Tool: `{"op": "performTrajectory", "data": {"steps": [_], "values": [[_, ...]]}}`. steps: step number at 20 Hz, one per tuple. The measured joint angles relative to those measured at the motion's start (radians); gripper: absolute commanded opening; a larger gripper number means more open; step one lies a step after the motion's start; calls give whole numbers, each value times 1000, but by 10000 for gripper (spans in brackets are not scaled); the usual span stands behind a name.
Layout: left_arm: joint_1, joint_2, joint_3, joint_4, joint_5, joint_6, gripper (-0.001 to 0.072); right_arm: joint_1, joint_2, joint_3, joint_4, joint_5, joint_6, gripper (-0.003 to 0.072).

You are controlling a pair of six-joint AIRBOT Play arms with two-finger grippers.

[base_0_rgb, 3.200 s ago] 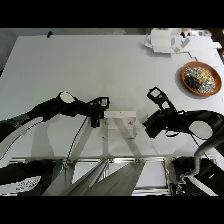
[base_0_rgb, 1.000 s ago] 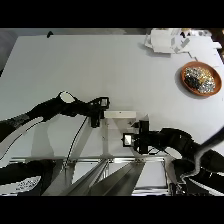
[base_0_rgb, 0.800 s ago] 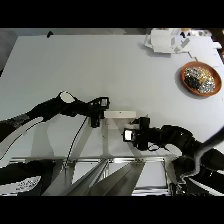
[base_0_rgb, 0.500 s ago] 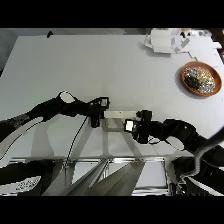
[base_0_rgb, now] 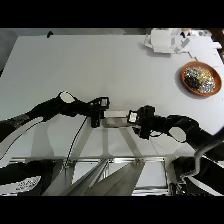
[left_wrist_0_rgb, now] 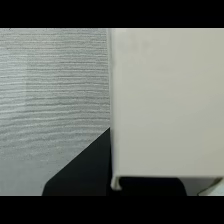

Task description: Fold the box and place the chain.

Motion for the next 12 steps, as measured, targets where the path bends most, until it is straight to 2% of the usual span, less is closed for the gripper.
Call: {"op": "performTrajectory", "data": {"steps": [7, 12], "values": [[0, 0, 0, 0, 0, 0, 9, -78, -48, 1, 141, 5, -161, 688], [0, 0, 0, 0, 0, 0, 9, -166, -100, 2, 346, 58, -399, 687]]}}
